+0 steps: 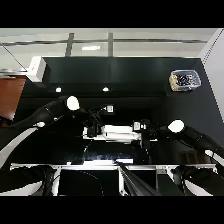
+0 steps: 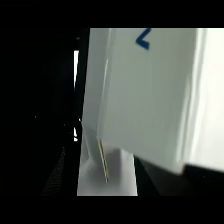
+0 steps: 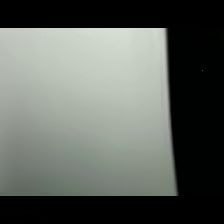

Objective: Fold the box and place the chain.

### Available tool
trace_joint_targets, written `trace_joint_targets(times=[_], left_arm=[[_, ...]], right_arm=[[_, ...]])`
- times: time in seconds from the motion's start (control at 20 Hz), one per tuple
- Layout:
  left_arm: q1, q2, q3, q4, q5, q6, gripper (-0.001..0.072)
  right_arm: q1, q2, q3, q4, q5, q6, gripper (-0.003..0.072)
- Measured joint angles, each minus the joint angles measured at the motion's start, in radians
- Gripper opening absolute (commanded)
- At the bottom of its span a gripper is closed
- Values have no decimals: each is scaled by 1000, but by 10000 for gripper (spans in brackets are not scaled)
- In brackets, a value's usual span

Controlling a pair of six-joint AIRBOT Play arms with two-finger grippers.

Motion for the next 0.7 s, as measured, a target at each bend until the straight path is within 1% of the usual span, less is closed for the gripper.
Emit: trace_joint_targets(times=[0.1, 0.15, 0.2, 0.3, 0.4, 0.5, 0.55, 0.6, 0.7], left_arm=[[16, 49, 0, 25, 0, -63, 493], [28, 76, 0, 34, -5, -100, 282], [41, 103, 0, 44, -12, -148, 24], [75, 161, 0, 68, -51, -261, 21], [104, 212, -4, 80, -120, -373, 22], [120, 254, -37, 50, -170, -468, 22], [123, 267, -73, -4, -195, -492, 22], [121, 278, -124, -90, -203, -496, 22], [108, 291, -235, -295, -166, -459, 22]], right_arm=[[0, 0, 0, -1, 0, 0, 538], [0, 0, 0, -2, 0, 0, 538], [0, 0, 0, -2, 0, 0, 538], [0, 0, 0, -3, 0, 0, 538], [0, 0, 0, -3, 0, 0, 538], [0, 0, 0, -3, 0, 0, 538], [0, 0, 0, -3, 0, 0, 538], [0, 0, 0, -3, 0, 0, 538], [0, 0, 0, -3, 0, 0, 538]])
